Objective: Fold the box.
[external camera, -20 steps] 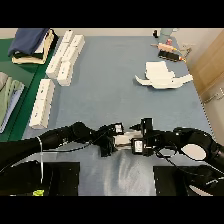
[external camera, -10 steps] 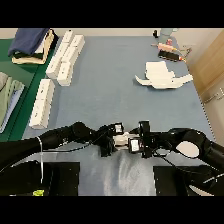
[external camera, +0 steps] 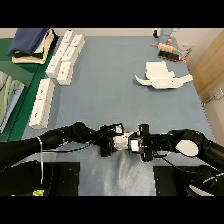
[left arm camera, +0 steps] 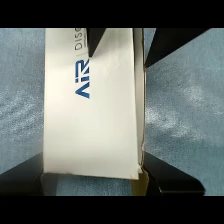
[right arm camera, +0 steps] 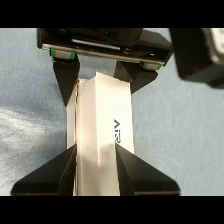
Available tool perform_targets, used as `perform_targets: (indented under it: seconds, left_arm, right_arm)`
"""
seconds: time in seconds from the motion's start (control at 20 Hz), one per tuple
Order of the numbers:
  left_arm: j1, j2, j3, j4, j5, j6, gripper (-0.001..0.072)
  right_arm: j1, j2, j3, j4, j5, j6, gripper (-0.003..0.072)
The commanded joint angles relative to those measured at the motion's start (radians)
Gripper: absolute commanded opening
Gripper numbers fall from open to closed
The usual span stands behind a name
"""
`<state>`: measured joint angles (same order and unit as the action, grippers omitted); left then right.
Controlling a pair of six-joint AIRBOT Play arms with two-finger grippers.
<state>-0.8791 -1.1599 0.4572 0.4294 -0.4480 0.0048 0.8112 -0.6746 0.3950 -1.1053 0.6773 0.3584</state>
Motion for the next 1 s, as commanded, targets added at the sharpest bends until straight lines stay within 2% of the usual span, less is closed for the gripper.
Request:
perform_targets:
  seconds: [0.0,0.25,0.3,0.35,0.4,0.45,0.6,0.75,0.95]
  left_arm:
    - [0.0,0.0,0.001,-0.002,0.0,-0.002,0.0425]
    - [0.0,0.0,0.001,-0.002,0.0,-0.002,0.0424]
    - [0.0,0.0,0.001,-0.002,0.0,-0.002,0.0424]
    - [0.0,0.0,0.001,-0.002,0.0,-0.002,0.0424]
    - [0.0,0.0,0.001,-0.002,0.0,-0.002,0.0424]
    - [0.0,0.0,0.001,-0.002,0.0,-0.002,0.0424]
    - [0.0,0.0,0.001,-0.002,0.0,-0.002,0.0424]
    - [0.0,0.0,0.001,-0.002,0.0,-0.002,0.0424]
    - [0.0,0.0,0.001,-0.002,0.0,-0.002,0.0424]
  right_arm:
    - [0.001,0.02,0.001,0.033,0.009,-0.001,0.0375]
    - [0.0,0.126,0.0,0.11,-0.043,0.062,0.0371]
    - [-0.002,0.13,-0.001,0.114,-0.05,0.126,0.0336]
    - [-0.002,0.125,-0.004,0.117,-0.063,0.213,0.0248]
    - [-0.002,0.114,-0.009,0.122,-0.084,0.288,0.0104]
    - [-0.002,0.098,-0.017,0.137,-0.114,0.342,0.0003]
    - [-0.001,0.032,-0.059,0.309,-0.231,0.391,0.0003]
    - [0.006,-0.013,-0.118,0.536,-0.304,0.293,0.0003]
    - [0.008,-0.014,-0.151,0.578,-0.304,0.264,0.0002]
